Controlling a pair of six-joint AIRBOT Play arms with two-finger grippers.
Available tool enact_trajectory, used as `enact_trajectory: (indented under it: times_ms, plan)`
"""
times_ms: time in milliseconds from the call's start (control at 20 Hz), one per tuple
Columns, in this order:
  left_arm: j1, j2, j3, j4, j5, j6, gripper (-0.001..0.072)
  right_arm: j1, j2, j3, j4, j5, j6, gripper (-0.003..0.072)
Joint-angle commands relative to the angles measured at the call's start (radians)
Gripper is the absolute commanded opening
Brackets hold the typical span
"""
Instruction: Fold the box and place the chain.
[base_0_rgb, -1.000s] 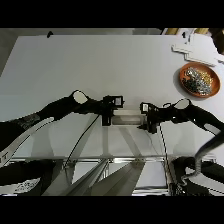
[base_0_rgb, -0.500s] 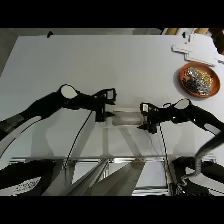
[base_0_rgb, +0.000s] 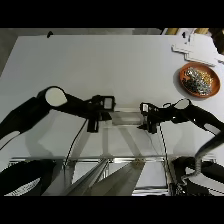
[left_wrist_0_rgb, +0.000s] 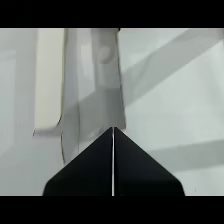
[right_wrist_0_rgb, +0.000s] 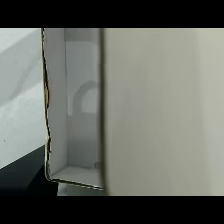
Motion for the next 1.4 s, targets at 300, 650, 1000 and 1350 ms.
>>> enact_trajectory:
  times_ms: [300, 650, 1000, 1350]
  plan:
    - [-0.106, -0.279, 0.121, -0.077, 0.465, -0.096, 0.0004, 0.001, 0.001, 0.000, 0.000, 0.000, 0.000, 0.0407]
    - [-0.053, -0.412, 0.170, -0.078, 0.454, -0.153, 0.0004, 0.001, 0.001, 0.000, 0.000, 0.000, 0.000, 0.0407]
    - [-0.022, -0.306, 0.170, 0.001, 0.293, -0.174, 0.0006, 0.001, 0.001, 0.000, 0.000, 0.000, 0.000, 0.0407]
    - [0.007, -0.155, 0.141, 0.247, -0.125, -0.394, 0.0006, 0.001, 0.001, 0.000, 0.000, 0.000, 0.000, 0.0407]
